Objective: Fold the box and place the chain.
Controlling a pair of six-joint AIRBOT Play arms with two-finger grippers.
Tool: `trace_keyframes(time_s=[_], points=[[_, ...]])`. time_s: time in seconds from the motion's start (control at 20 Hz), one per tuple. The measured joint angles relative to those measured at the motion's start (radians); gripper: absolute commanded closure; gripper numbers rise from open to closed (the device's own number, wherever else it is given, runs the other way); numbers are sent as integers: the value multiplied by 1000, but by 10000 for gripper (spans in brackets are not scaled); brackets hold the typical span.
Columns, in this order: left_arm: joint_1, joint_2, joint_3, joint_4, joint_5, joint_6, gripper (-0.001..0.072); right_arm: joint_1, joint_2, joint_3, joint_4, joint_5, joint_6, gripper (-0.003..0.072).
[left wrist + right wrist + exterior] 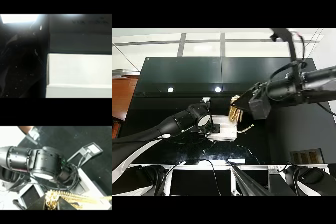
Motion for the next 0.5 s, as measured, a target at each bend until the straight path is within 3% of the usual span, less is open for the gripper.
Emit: trace_keyframes(time_s=[0.5], points=[[0,0,0,2,3,0,677,20,-91,-53,-11,-14,-7,665]])
